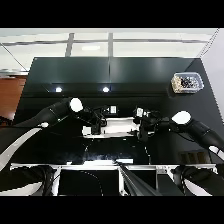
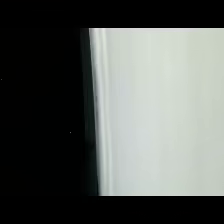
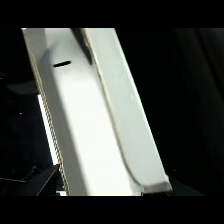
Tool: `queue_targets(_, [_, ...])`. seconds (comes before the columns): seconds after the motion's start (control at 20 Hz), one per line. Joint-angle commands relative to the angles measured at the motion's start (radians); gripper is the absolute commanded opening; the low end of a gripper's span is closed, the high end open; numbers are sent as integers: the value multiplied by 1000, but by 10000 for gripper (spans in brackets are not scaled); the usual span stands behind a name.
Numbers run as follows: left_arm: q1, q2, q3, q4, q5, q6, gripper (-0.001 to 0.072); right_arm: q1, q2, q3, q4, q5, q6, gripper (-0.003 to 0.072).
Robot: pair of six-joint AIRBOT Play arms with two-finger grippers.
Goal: Fold the box and place the chain.
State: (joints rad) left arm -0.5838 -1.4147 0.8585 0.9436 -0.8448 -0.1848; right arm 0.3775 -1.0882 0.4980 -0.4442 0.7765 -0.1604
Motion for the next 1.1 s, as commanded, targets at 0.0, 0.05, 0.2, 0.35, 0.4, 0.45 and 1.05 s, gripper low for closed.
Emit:
queue_targets(0.0, [0, 1, 1, -2, 0, -2, 27, 22, -45, -6, -38, 24, -24, 618])
queue_targets(0.05, [0, 1, 1, -2, 0, -2, 27, 21, -48, -6, -56, 6, -27, 618])
queue_targets(0.2, [0, 1, 1, -2, 4, -2, 27, 22, -60, -6, -91, -11, -29, 618])
queue_targets(0.35, [0, 1, 1, -2, 3, -2, 27, 22, -83, -6, -93, -24, -39, 617])
queue_targets(0.4, [0, 1, 1, -2, 3, -2, 27, 22, -88, -6, -99, -21, -39, 618])
queue_targets(0.45, [0, 1, 1, -2, 3, -2, 27, 22, -92, -6, -116, -21, -39, 618])
queue_targets(1.05, [0, 1, 1, -2, 3, -2, 26, 30, -114, -18, -133, -48, -27, 617])
